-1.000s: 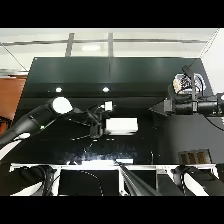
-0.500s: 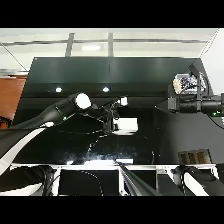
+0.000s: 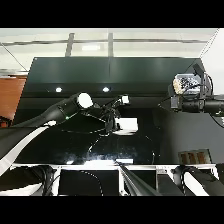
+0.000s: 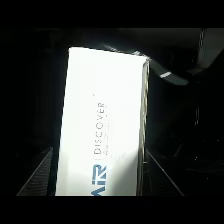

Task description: Fold the box and place the chain.

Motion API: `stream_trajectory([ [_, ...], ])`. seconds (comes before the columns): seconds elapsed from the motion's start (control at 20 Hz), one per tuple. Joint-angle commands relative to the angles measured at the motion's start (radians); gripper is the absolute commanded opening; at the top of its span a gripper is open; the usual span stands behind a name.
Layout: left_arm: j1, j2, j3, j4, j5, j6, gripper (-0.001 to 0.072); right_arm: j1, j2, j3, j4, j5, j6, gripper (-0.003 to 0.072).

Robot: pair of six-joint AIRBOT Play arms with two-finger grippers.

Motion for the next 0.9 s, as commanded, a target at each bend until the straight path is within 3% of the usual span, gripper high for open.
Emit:
stream_trajectory([
  [0.0, -0.008, -0.002, 0.001, -0.004, -0.009, -0.001, 0.0713, 0.000, 0.000, 0.001, -0.001, -0.003, -0.002, 0.0013],
  [0.3, -0.043, -0.002, 0.001, 0.007, 0.039, 0.000, 0.0714, 0.000, 0.000, 0.001, -0.001, -0.009, -0.002, 0.0013],
  [0.85, -0.150, -0.070, 0.000, 0.166, 0.116, -0.003, 0.0714, -0.001, 0.000, 0.001, -0.001, -0.039, -0.002, 0.0013],
])
